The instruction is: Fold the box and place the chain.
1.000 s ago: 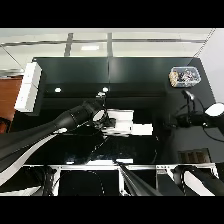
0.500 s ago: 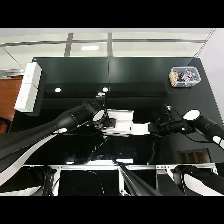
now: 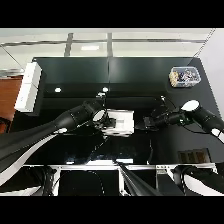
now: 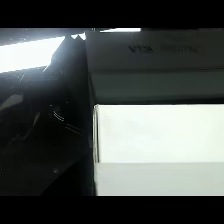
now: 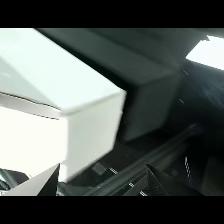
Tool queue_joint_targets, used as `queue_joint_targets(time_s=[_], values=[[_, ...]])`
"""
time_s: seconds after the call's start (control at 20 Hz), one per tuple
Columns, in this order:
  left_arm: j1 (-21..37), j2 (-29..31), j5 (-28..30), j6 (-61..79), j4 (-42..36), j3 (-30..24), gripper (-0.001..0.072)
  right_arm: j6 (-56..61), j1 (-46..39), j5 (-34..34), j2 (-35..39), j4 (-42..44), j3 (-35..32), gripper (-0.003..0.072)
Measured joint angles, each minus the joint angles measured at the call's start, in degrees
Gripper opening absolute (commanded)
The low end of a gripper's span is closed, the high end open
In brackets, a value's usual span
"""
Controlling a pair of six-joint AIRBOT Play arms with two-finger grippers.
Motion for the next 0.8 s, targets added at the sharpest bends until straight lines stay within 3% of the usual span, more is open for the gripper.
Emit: queue_joint_targets(time_s=[0.15,0.2,0.25,0.5,0.8], values=[[0.00,0.00,0.02,0.00,0.00,0.00,0.0028,-0.13,0.85,0.81,-0.02,0.68,1.05,0.0596],[0.00,0.00,0.00,0.00,0.00,0.00,0.0029,0.00,1.51,0.72,-0.02,0.81,1.22,0.0505],[0.00,0.00,0.02,0.00,0.00,0.00,0.0029,0.92,2.45,0.35,-0.02,0.92,1.36,0.0473],[0.00,0.00,0.13,-0.02,0.00,0.00,0.0029,8.72,8.55,-5.27,-0.04,0.74,1.77,0.0472],[0.00,0.00,0.26,-0.09,-0.02,0.00,0.0029,28.65,18.78,-11.87,-0.04,-14.67,5.92,0.0471]])
